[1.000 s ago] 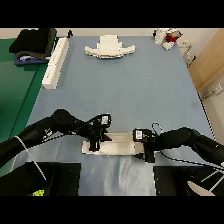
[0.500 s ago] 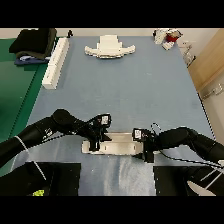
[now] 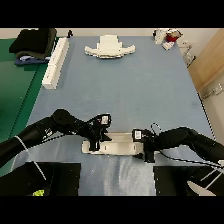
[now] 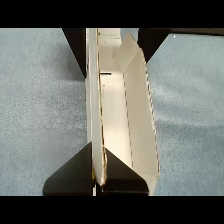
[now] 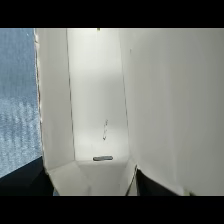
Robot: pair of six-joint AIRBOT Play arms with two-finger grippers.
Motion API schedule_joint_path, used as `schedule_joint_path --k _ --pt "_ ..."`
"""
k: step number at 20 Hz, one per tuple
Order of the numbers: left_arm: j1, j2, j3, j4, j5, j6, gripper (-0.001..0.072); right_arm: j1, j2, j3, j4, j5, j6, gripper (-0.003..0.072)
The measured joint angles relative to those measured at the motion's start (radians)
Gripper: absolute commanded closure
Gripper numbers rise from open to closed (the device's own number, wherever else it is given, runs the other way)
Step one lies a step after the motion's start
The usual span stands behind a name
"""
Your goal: Fold the box.
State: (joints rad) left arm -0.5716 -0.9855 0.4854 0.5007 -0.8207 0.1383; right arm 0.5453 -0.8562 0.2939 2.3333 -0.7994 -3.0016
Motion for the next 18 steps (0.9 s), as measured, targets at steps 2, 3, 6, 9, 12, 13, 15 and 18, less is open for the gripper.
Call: schedule_joint_path --k 2,3,6,9,12,13,15,18 --pt "0.000 0.000 0.000 0.000 0.000 0.000 0.0696 0.011 0.011 0.000 -0.002 0.003 0.000 -0.0025" --pt "0.000 0.000 0.000 0.000 0.000 0.000 0.0696 0.018 0.015 0.000 -0.004 0.003 0.000 -0.0026" --pt "0.000 0.000 0.000 0.000 0.000 0.000 0.0697 0.028 0.016 0.000 -0.010 0.009 0.000 -0.0025" --pt "0.000 0.000 0.000 0.000 0.000 0.000 0.0696 0.032 0.006 0.000 -0.014 0.022 0.000 -0.0026" --pt "0.000 0.000 0.000 0.000 0.000 0.000 0.0696 0.033 0.002 -0.002 -0.018 0.034 0.000 -0.0024" --pt "0.000 0.000 0.000 0.000 0.000 0.000 0.0697 0.033 0.000 -0.002 -0.020 0.038 0.000 -0.0013" --pt "0.000 0.000 0.000 0.000 0.000 0.000 0.0696 0.034 -0.008 -0.002 -0.023 0.047 0.000 0.0036" --pt "0.000 0.000 0.000 0.000 0.000 0.000 0.0696 0.034 -0.020 -0.002 -0.023 0.053 0.000 0.0068"
